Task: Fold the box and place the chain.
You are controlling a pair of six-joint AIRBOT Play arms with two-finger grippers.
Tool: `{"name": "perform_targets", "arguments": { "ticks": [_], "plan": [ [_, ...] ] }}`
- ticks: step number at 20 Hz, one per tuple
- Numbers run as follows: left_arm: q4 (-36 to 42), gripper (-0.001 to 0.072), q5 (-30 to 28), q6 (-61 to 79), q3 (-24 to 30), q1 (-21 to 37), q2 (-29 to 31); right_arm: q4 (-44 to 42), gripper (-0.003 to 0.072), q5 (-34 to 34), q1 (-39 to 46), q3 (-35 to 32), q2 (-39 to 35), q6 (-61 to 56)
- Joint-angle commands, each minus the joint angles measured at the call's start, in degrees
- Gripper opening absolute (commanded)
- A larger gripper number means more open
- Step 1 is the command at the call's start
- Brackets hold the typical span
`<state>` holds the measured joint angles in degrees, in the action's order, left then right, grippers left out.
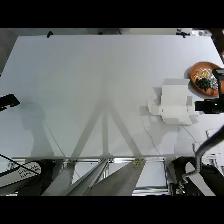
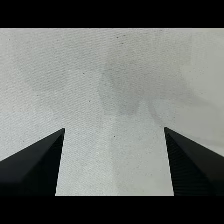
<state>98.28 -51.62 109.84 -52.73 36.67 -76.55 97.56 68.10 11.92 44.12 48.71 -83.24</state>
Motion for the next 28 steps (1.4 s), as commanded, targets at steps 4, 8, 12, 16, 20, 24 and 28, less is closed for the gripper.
{"name": "perform_targets", "arguments": {
  "ticks": [4,8,12,16,20,24,28],
  "plan": [
    [-0.02,0.0698,0.00,0.02,-0.02,0.04,-0.02,7.39,0.0280,-6.86,0.35,3.67,5.79,0.09],
    [-0.02,0.0698,-0.02,0.02,-0.02,0.04,-0.04,17.25,0.0480,-9.73,0.37,5.55,13.57,0.70],
    [-0.02,0.0698,-0.02,0.02,-0.02,0.02,-0.02,17.22,0.0480,-10.16,5.86,5.55,21.86,1.22],
    [-0.02,0.0698,0.00,0.02,-0.02,0.04,-0.04,8.44,0.0479,-12.11,12.44,5.55,24.20,7.61],
    [-0.02,0.0698,0.00,0.02,-0.02,0.04,-0.02,4.09,0.0463,-14.38,14.53,5.55,25.03,11.10],
    [-0.02,0.0698,0.00,0.02,-0.02,0.04,-0.04,0.33,0.0319,-15.93,14.51,5.55,26.14,13.92],
    [-0.02,0.0698,-0.02,0.02,-0.02,0.04,-0.04,-1.55,0.0011,-12.09,14.51,5.55,26.36,15.45]
  ]
}}
